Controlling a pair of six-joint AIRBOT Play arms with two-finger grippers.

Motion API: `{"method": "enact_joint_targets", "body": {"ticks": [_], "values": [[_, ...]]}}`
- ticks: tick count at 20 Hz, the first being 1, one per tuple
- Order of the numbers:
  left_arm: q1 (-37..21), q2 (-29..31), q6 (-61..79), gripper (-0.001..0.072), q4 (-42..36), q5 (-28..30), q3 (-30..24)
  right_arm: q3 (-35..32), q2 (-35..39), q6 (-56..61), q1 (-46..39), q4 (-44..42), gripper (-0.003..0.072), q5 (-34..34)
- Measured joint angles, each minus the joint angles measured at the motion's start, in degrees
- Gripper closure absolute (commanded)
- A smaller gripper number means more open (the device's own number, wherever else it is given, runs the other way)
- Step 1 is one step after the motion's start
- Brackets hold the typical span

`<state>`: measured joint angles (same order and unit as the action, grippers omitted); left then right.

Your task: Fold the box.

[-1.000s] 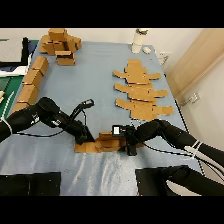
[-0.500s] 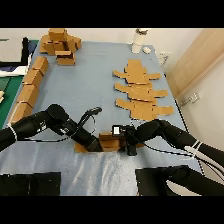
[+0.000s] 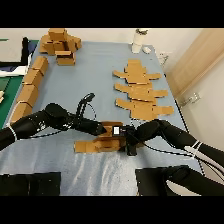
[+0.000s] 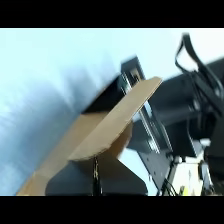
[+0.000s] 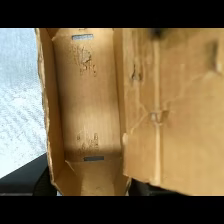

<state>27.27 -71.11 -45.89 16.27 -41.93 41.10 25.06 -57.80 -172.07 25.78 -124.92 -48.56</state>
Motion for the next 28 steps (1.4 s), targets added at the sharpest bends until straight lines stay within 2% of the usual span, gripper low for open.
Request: {"method": "enact_joint_targets", "body": {"ticks": [5, 10, 19, 24, 28], "values": [[-0.07, -2.84, -0.15, 0.0698, -0.5, 2.82, 0.02, 0.0, 0.0, 0.0, 0.0, 0.0, 0.0192, 0.0], [-0.07, -6.23, -0.44, 0.0697, -0.66, 2.43, 0.02, 0.0, 0.0, 0.02, 0.0, 0.0, 0.0191, -0.02], [-0.07, -8.96, -0.7, 0.0698, -0.7, 1.55, 0.02, 0.0, 0.0, 0.0, 0.0, 0.0, 0.0192, -0.02], [-1.07, -9.22, -0.87, 0.0698, -0.72, -0.07, 0.7, 0.0, 0.0, 0.0, 0.0, 0.02, 0.0192, -0.02], [-4.15, -5.62, 3.17, 0.0699, -0.68, -4.37, 1.31, 0.0, 0.0, 0.0, 0.0, 0.02, 0.0192, 0.0]]}}
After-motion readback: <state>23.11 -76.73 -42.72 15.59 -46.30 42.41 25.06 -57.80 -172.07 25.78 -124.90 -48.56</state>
